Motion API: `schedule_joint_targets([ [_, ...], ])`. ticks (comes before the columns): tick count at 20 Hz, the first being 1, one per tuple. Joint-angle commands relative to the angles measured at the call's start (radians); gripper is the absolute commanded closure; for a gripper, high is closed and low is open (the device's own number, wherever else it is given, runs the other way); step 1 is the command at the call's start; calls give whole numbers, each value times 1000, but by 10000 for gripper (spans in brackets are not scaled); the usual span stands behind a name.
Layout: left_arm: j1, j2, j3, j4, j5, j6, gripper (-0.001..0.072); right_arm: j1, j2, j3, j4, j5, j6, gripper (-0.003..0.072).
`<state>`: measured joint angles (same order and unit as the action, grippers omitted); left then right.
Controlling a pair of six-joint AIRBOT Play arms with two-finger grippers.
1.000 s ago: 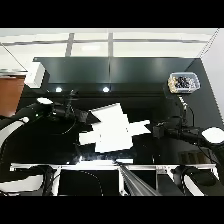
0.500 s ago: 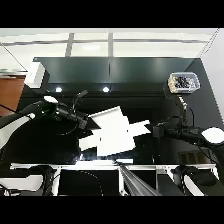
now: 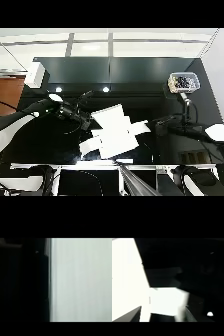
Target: Fold the box and place the chain.
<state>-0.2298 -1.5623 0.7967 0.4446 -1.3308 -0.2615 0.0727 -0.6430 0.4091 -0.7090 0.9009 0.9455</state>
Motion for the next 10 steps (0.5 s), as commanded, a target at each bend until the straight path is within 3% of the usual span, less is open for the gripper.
schedule_joint_targets([
  [1,-37,23,79,129,-18,11,692,-22,1,153,-329,66,-59,48],
  [2,-84,59,101,220,24,15,693,-22,1,192,-367,74,-118,48],
  [4,-187,152,100,330,208,15,693,-22,1,222,-354,74,-273,48],
  [6,-264,209,97,305,394,35,688,-20,-5,204,-309,79,-406,48],
  [8,-305,204,98,277,410,124,687,-14,-11,173,-288,70,-521,48],
  [10,-346,181,98,423,380,161,688,-12,-26,140,-238,55,-581,48],
])
